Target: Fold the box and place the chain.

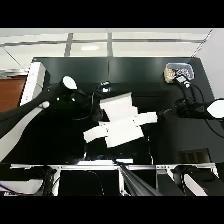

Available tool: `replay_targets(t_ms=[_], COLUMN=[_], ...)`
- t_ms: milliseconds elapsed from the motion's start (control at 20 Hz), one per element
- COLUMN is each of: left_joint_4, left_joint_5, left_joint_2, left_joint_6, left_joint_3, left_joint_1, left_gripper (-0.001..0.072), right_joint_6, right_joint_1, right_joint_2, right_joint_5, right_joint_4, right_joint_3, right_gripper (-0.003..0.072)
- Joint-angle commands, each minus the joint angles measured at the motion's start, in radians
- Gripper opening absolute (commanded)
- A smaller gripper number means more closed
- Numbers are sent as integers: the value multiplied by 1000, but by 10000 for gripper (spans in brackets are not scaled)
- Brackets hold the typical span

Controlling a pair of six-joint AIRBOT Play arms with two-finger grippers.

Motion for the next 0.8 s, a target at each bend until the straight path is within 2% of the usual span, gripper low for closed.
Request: replay_targets(t_ms=[0,150,350,550,750], left_joint_4=[-1,2,94,110,110], left_joint_5=[308,398,365,367,359], left_joint_2=[62,60,40,13,-3], left_joint_6=[295,463,483,482,481], left_joint_3=[-93,-93,-93,-93,-93], left_joint_1=[-61,-89,-92,-92,-92], left_gripper=[24,25,25,26,26], right_joint_6=[-32,-374,-710,-818,-835], right_joint_1=[-16,9,83,202,293], right_joint_2=[2,1,1,0,-31], right_joint_5=[-77,-86,-82,-150,-172], right_joint_4=[-13,80,257,284,292], right_joint_3=[17,-32,-164,-260,-274], right_gripper=[656,656,656,656,656])
